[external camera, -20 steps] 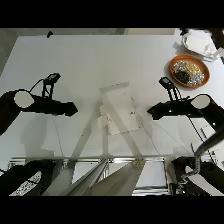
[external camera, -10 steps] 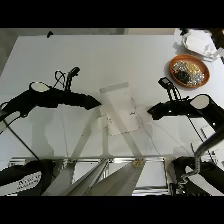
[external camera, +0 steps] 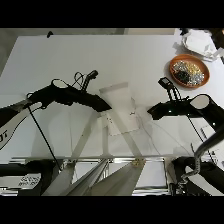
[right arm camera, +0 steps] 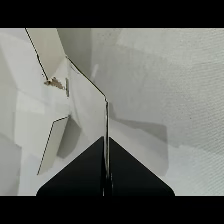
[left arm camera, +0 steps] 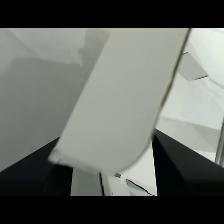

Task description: Fold the box and place the chain.

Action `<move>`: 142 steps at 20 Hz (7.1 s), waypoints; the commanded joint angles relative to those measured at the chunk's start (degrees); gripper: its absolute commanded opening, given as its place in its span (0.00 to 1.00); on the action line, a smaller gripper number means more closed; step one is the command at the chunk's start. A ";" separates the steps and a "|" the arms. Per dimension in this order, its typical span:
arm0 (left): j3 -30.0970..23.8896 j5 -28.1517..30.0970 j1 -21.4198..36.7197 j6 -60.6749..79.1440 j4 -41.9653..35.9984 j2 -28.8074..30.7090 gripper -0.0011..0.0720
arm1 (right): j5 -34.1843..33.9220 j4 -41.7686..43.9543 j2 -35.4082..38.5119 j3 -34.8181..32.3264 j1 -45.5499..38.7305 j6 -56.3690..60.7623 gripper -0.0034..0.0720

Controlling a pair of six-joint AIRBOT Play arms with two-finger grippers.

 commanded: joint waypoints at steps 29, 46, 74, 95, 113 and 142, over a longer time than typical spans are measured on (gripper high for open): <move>-7.48 12.15 -18.36 19.71 16.09 17.94 0.01 | 25.57 -24.63 24.00 11.96 0.00 21.44 0.49; -8.02 22.08 -18.49 37.09 3.74 7.26 0.02 | 19.56 -24.65 23.96 11.93 0.00 21.40 0.49; -8.02 22.03 -18.51 37.70 3.67 4.90 0.03 | 19.54 -24.65 23.96 11.91 0.00 21.18 0.49; -8.02 22.03 -18.51 37.70 3.67 4.90 0.03 | 6.78 -15.41 19.34 -5.09 11.52 -24.13 0.84; -8.02 22.01 -18.53 37.70 3.67 4.90 0.03 | -14.75 -18.08 22.27 -21.20 29.22 -19.08 0.95; -8.02 22.01 -18.56 37.70 3.67 4.90 0.03 | -18.23 3.80 18.21 -17.99 14.99 -47.65 0.95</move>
